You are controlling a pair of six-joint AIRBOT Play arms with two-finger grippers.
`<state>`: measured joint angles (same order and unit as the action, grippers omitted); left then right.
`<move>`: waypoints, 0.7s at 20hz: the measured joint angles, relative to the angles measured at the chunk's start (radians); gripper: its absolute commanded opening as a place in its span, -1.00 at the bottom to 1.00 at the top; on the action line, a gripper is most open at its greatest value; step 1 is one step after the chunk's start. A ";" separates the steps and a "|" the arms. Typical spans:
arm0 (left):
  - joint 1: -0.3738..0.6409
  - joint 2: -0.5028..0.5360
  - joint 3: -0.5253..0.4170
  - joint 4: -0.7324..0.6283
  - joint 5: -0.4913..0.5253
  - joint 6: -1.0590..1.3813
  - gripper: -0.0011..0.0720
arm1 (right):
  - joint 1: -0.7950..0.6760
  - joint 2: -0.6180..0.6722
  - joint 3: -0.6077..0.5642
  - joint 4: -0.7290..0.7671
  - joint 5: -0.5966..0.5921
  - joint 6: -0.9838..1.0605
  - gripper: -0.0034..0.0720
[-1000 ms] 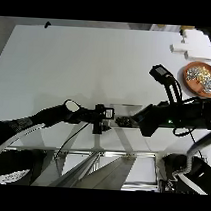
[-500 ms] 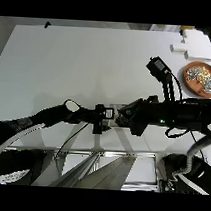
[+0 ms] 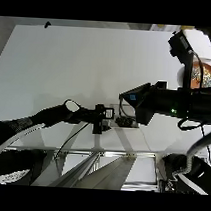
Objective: Fold the box and place the chain.
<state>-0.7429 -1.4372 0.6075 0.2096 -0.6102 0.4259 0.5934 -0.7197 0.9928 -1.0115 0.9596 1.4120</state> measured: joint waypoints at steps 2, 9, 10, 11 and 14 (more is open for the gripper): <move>0.000 0.000 0.000 0.000 0.000 0.000 -0.09 | -0.022 -0.001 0.009 -0.006 0.029 -0.003 -0.87; 0.000 0.000 0.000 0.000 0.000 0.000 -0.09 | -0.082 -0.014 0.013 -0.070 0.150 -0.006 -0.87; 0.000 0.000 0.000 0.000 0.000 0.000 -0.09 | -0.084 -0.021 0.004 -0.086 0.176 -0.006 -0.87; 0.000 0.000 0.000 0.000 0.000 0.000 -0.09 | -0.085 -0.027 -0.010 -0.097 0.193 -0.006 -0.87; 0.000 0.000 0.000 0.000 0.000 0.000 -0.09 | -0.087 -0.040 -0.077 -0.122 0.212 -0.007 -0.86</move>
<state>-0.7429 -1.4372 0.6075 0.2100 -0.6102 0.4259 0.5064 -0.7597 0.9161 -1.1332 1.1713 1.4052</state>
